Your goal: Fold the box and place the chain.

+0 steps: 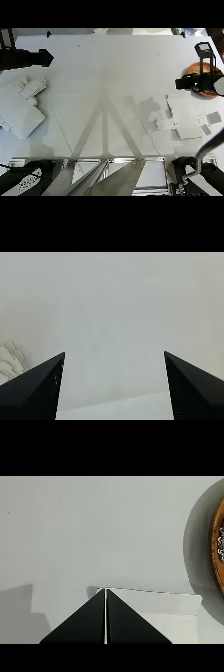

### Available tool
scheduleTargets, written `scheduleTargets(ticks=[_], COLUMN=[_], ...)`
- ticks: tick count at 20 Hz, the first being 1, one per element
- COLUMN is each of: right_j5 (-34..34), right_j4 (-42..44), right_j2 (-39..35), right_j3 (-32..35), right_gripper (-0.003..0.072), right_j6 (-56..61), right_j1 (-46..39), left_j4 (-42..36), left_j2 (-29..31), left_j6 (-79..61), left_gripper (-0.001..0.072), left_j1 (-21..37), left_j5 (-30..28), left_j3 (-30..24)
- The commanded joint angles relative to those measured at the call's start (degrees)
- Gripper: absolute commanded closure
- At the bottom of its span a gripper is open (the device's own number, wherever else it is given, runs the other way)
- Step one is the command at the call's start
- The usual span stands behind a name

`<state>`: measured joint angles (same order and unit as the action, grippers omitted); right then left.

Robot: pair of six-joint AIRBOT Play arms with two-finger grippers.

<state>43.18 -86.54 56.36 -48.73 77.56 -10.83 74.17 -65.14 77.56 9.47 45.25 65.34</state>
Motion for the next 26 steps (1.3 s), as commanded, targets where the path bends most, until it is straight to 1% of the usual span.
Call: scheduleTargets(ticks=[1, 4, 6, 9, 10, 11, 12, 13, 14, 15, 16, 18, 21, 23, 26], right_j5=[-1.62, -2.43, -2.32, -0.96, -0.26, 0.07, 0.2, 1.05, 2.12, 3.54, 5.07, 8.31, 14.29, 17.03, 21.75], right_j4=[0.0, -0.11, -1.66, -7.08, -9.79, -12.39, -14.6, -17.09, -18.69, -18.8, -18.73, -18.67, -18.05, -14.51, -11.56], right_j2=[-0.04, -0.09, -0.24, -1.55, -2.03, -2.56, -2.93, -3.15, -3.15, -3.15, -3.1, -2.84, -1.81, -0.17, 3.91], right_j3=[-0.07, -0.22, -0.79, -3.26, -4.39, -5.38, -6.12, -6.78, -7.21, -7.34, -7.34, -7.34, -7.34, -7.34, -7.34], right_gripper=[0.0668, 0.0668, 0.0669, 0.0669, 0.0649, 0.0523, 0.0448, 0.0433, 0.0359, 0.0338, 0.0338, 0.0286, 0.0284, 0.0284, 0.0284], right_j6=[0.0, 0.0, 0.0, 0.15, 0.26, 0.35, 0.83, 1.36, 2.19, 2.16, 2.16, 1.97, -4.0, -7.72, -14.97], right_j1=[-0.02, -0.02, -0.02, -0.02, -0.02, -0.02, -0.02, -0.13, -0.83, -2.62, -4.98, -11.61, -23.3, -30.4, -36.72], left_j4=[0.02, 0.02, 0.02, 0.02, 0.02, 0.02, 0.02, 0.02, 0.02, 0.02, 0.0, 0.02, 0.02, 0.02, 0.02], left_j2=[-0.04, -0.04, -0.04, -0.04, -0.04, -0.04, -0.04, -0.04, -0.04, -0.04, -0.04, -0.04, -0.04, -0.04, -0.04], left_j6=[-0.02, -0.02, -0.02, -0.02, -0.02, -0.02, -0.02, -0.02, -0.02, -0.02, -0.02, -0.02, -0.02, 0.0, -0.02], left_gripper=[0.0011, 0.0011, 0.0011, 0.0011, 0.0011, 0.0011, 0.0011, 0.0011, 0.0011, 0.0011, 0.0011, 0.0011, 0.0011, 0.0011, 0.0011], left_j1=[-0.04, -0.04, -0.04, -0.04, -0.04, -0.04, -0.04, -0.04, -0.04, -0.04, -0.04, -0.04, -0.04, -0.04, -0.04], left_j5=[0.0, 0.0, 0.0, 0.0, 0.0, 0.0, 0.0, 0.0, 0.0, 0.0, 0.0, 0.0, -0.02, 0.0, 0.0], left_j3=[0.04, 0.04, 0.04, 0.04, 0.04, 0.04, 0.04, 0.04, 0.04, 0.04, 0.04, 0.04, 0.04, 0.04, 0.04])
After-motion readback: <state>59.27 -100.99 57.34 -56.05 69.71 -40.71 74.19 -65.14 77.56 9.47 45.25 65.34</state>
